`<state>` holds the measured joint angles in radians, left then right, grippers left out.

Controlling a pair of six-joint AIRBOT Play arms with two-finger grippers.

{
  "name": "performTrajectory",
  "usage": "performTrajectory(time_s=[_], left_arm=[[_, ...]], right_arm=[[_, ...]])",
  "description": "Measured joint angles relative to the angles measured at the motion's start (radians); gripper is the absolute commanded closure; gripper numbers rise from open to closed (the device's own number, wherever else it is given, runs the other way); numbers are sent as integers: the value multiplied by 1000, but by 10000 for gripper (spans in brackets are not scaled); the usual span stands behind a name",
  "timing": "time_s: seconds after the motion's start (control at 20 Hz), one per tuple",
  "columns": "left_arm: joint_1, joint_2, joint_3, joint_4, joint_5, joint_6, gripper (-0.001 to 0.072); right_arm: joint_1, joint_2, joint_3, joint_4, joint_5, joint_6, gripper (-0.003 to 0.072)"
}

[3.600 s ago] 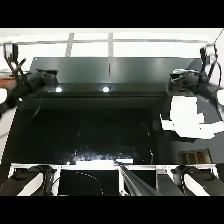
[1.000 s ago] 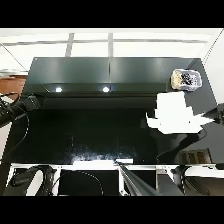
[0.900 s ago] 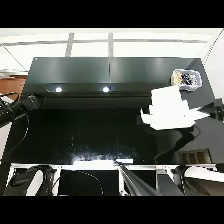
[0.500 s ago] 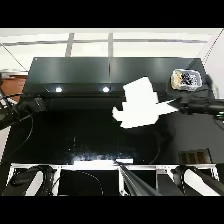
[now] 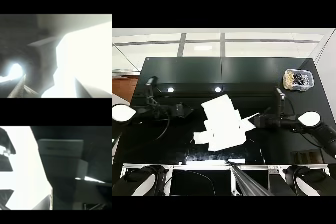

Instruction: Fold the box and place the chain.

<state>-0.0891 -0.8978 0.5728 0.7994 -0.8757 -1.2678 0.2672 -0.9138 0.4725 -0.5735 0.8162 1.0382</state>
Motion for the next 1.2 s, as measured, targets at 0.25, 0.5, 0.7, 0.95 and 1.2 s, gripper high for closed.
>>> performTrajectory(time_s=[0.25,0.5,0.7,0.95,1.2], left_arm=[[-4,-270,0,-185,-108,233,3],[-6,-470,11,-383,-186,474,3],[-26,-560,31,-438,-247,597,4],[-80,-591,71,-449,-265,694,24],[-107,-597,103,-440,-280,731,482]], right_arm=[[68,5,-13,-12,-31,2,660],[80,6,-16,-9,-50,2,660],[82,6,-16,-7,-59,2,660],[82,6,-16,-7,-64,5,660],[82,6,-16,-7,-65,5,660]])
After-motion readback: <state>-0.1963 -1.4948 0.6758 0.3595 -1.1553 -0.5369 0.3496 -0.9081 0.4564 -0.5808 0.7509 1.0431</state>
